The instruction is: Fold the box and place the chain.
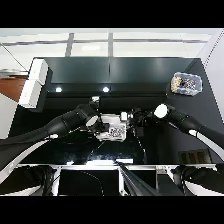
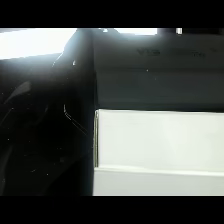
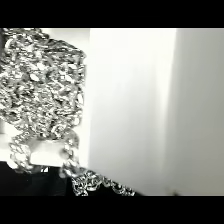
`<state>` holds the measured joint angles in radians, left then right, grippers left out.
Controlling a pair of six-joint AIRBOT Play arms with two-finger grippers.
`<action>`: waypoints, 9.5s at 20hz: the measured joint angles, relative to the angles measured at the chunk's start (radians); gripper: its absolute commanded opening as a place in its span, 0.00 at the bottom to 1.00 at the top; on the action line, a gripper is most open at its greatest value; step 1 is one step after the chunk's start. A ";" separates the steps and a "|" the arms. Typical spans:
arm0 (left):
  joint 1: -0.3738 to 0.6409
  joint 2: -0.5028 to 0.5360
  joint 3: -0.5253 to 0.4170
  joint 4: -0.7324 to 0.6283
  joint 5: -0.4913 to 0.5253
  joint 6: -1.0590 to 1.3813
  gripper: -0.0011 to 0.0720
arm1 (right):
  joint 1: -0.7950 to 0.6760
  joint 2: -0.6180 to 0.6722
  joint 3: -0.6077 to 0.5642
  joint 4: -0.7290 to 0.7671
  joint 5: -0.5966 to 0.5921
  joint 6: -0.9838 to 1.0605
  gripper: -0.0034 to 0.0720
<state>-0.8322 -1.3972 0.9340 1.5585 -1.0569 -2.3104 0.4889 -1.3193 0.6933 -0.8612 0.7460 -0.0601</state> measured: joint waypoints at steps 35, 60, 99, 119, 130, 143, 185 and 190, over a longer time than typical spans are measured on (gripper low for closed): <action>0.000 0.000 0.000 -0.004 0.000 0.002 0.05 | -0.135 0.470 0.046 0.349 0.302 0.524 0.10; 0.000 0.000 0.000 -0.004 -0.006 0.002 0.05 | -0.211 0.373 -0.214 0.093 0.134 0.290 0.84; 0.000 0.000 0.000 -0.004 -0.006 0.002 0.05 | 0.011 0.143 -0.242 0.364 -0.228 -0.130 0.09; 0.000 0.000 0.000 -0.004 -0.008 0.001 0.05 | -0.221 0.583 -0.143 0.333 0.135 0.337 0.09; 0.000 0.000 0.000 -0.004 -0.008 -0.005 0.05 | -0.057 0.501 -0.112 0.499 0.200 0.491 0.87; 0.000 0.003 0.016 -0.034 -0.028 -0.053 0.77 | -0.365 0.486 -0.111 0.457 0.330 0.596 0.86; 0.650 0.324 -0.293 -0.701 -0.149 2.119 0.95 | -0.418 0.486 -0.111 0.386 0.338 0.603 0.86; 0.607 0.275 -0.345 -0.789 -0.079 2.268 0.96 | -0.418 0.486 -0.111 0.385 0.307 0.603 0.86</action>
<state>-0.2256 -1.1217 0.5892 0.7700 -1.1355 -0.0425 0.0711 -0.8333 0.5819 -0.4759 1.0531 0.5426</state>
